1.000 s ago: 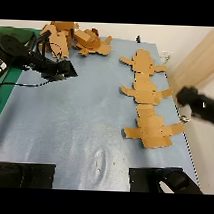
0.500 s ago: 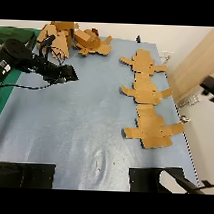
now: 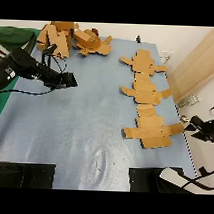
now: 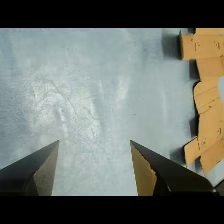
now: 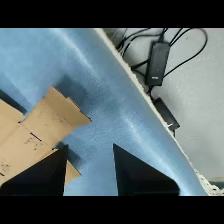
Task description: Fold the box.
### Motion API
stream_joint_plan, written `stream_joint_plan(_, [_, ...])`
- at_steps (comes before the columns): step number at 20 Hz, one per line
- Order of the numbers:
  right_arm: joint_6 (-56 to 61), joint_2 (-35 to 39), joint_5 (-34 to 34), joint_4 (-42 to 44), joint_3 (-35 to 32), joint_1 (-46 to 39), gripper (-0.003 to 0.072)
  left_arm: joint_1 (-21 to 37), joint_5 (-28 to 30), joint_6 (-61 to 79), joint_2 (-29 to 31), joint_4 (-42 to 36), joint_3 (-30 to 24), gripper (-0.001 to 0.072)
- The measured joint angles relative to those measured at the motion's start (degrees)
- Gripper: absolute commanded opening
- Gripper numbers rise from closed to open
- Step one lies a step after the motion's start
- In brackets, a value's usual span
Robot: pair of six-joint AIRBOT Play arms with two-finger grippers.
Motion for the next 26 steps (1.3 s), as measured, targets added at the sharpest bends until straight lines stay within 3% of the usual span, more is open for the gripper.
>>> stream_joint_plan(8, [-13.1,-5.1,-2.0,7.3,-2.7,-1.3,0.0451,-1.4,0.3,8.9,-2.1,-7.1,-2.4,0.0691])
stream_joint_plan(20, [-23.3,-11.8,-4.2,14.2,1.4,-1.4,0.0433,-1.7,-3.3,12.3,-2.6,-12.8,-2.6,0.0691])
stream_joint_plan(22, [-23.9,-13.6,-3.1,15.3,1.5,-1.4,0.0335,-1.7,-4.2,12.4,-2.6,-13.7,-2.6,0.0691])
stream_joint_plan(24, [-24.2,-14.7,-1.7,15.9,1.6,-1.4,0.0333,-1.7,-5.3,12.4,-2.6,-14.1,-2.6,0.0691])
stream_joint_plan(26, [-24.5,-15.3,0.0,16.1,1.6,-1.3,0.012,-1.7,-6.5,12.4,-2.6,-14.7,-2.6,0.0691])
